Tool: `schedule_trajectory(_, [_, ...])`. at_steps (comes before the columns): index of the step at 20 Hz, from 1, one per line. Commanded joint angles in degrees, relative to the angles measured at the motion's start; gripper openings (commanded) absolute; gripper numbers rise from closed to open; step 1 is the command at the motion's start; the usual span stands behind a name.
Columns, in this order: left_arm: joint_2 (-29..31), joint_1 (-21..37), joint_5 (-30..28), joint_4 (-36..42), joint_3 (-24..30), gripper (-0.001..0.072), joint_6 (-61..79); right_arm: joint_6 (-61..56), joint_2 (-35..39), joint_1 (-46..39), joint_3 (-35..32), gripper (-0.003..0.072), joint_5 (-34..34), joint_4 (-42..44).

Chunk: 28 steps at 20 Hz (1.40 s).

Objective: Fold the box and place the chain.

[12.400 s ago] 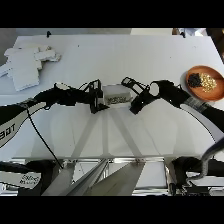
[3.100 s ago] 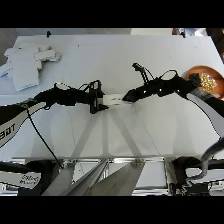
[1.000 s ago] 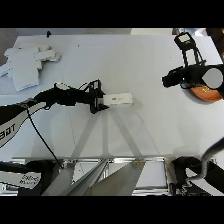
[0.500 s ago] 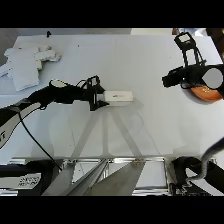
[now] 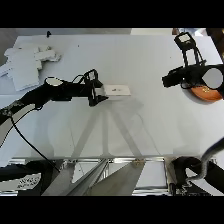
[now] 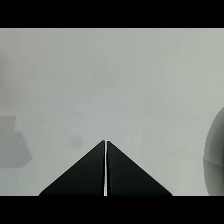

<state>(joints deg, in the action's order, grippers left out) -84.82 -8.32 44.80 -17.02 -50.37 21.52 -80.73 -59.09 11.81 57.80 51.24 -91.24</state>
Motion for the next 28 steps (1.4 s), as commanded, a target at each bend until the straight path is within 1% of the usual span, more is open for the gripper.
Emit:
schedule_trajectory(1, [-0.48, 0.00, -3.43, -9.25, -0.04, 0.0508, -7.67, 0.00, 0.02, -0.02, 0.04, 0.0017, 0.00, 0.00])
schedule_trajectory(2, [-1.16, 0.00, -3.41, -11.19, -0.04, 0.0508, -9.77, 0.00, 0.02, -0.02, 0.04, 0.0017, 0.00, 0.00])
schedule_trajectory(4, [-2.67, 0.00, -3.39, -11.32, -0.04, 0.0507, -11.15, 0.02, 0.02, -0.02, 0.04, 0.0017, 0.00, 0.00])
schedule_trajectory(5, [-3.28, -0.02, -3.34, -11.28, -0.04, 0.0483, -11.15, 0.00, 0.02, -0.02, 0.04, 0.0017, 0.00, 0.00])
schedule_trajectory(6, [-3.67, 0.00, -3.26, -11.26, -0.04, 0.0416, -11.15, 0.00, 0.02, -0.02, 0.04, 0.0017, 0.00, 0.00])
schedule_trajectory(7, [-3.89, 0.00, -3.06, -11.26, -0.04, 0.0296, -11.13, 0.00, 0.02, -0.02, 0.04, 0.0017, 0.00, 0.00])
schedule_trajectory(8, [-3.93, 0.00, -2.97, -11.28, -0.04, 0.0254, -11.06, 0.00, 0.02, -0.02, 0.04, 0.0017, 0.00, 0.00])
schedule_trajectory(9, [-3.91, 0.00, -2.97, -11.21, -0.04, 0.0252, -11.06, 0.00, 0.02, -0.02, 0.04, 0.0017, 0.00, 0.00])
schedule_trajectory(10, [-3.91, 0.00, -2.99, -11.21, -0.04, 0.0200, -11.06, 0.00, 0.02, -0.02, 0.04, 0.0017, 0.00, 0.00])
schedule_trajectory(11, [-3.91, 0.00, -2.99, -11.19, -0.04, 0.0092, -11.06, 0.00, 0.02, -0.02, 0.04, 0.0017, 0.00, 0.00])
schedule_trajectory(12, [-3.91, 0.02, -3.02, -11.10, -0.04, 0.0030, -11.04, 0.00, 0.02, -0.02, 0.04, 0.0017, 0.00, 0.00])
schedule_trajectory(15, [-3.91, 0.02, -3.04, -11.06, -0.04, 0.0013, -11.06, 0.02, 0.02, -0.04, 0.04, 0.0017, 0.00, 0.00])
schedule_trajectory(19, [-3.48, 0.13, -3.63, -10.43, -0.04, 0.0012, -11.08, 0.00, 0.02, -0.02, 0.04, 0.0017, 0.00, 0.00])
schedule_trajectory(23, [-0.44, 0.13, -6.38, -6.67, -0.04, 0.0010, -11.13, 0.00, 0.02, -0.02, 0.04, 0.0017, 0.00, 0.00])
schedule_trajectory(26, [0.66, 0.13, -6.58, -6.47, -0.04, 0.0009, -12.11, 0.00, 0.02, -0.02, 0.04, 0.0017, 0.00, 0.00])
schedule_trajectory(28, [0.68, 0.13, -8.96, -5.70, -0.04, 0.0009, -12.61, 0.00, 0.02, -0.02, 0.04, 0.0017, 0.00, 0.00])
